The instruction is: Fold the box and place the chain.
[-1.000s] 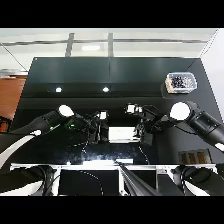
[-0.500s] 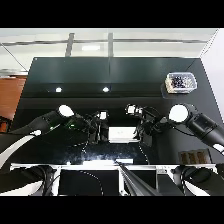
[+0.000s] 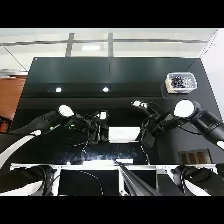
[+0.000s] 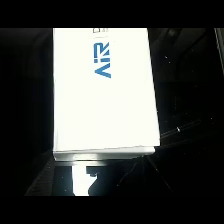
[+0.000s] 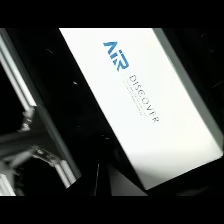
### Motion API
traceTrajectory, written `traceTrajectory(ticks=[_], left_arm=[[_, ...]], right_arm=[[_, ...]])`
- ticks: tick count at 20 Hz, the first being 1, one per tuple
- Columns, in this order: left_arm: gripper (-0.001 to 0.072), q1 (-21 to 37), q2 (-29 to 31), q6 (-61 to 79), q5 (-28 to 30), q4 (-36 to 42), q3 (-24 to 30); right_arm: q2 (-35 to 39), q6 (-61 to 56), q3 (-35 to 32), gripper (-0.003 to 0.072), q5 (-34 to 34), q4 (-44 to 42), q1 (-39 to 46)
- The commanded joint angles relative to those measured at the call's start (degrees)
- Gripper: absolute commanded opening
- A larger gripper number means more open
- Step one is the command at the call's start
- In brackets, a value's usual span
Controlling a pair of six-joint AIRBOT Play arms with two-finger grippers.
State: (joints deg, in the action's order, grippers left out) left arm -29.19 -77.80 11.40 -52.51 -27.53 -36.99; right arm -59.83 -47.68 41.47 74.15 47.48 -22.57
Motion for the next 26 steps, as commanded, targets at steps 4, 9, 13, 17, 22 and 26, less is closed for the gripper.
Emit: traceTrajectory(ticks=[4,9,13,17,22,26], left_arm=[[0.0362,0.0,0.0,0.0,0.0,0.0,0.0],[0.0362,0.0,0.0,0.0,0.0,0.0,0.0],[0.0362,0.0,0.0,0.0,0.0,0.0,0.0],[0.0375,0.0,0.0,-0.7,-0.2,0.2,0.0],[0.0716,0.7,3.9,-6.8,-0.5,-4.0,0.0],[0.0717,3.1,13.0,-19.1,-2.1,-13.1,0.0]], right_arm=[[-2.1,-10.6,-6.3,0.0015,-11.1,-22.8,2.9],[-8.7,-10.9,-8.8,0.0015,-15.8,-22.2,0.0],[-11.1,-11.1,-9.0,0.0015,-17.5,-20.9,0.0],[-9.7,-8.3,-6.5,0.0014,-9.2,-23.3,2.6],[1.0,-9.8,-1.4,0.0014,-2.3,-23.2,14.1],[7.7,-10.4,-1.0,0.0014,-0.8,-22.5,25.2]])
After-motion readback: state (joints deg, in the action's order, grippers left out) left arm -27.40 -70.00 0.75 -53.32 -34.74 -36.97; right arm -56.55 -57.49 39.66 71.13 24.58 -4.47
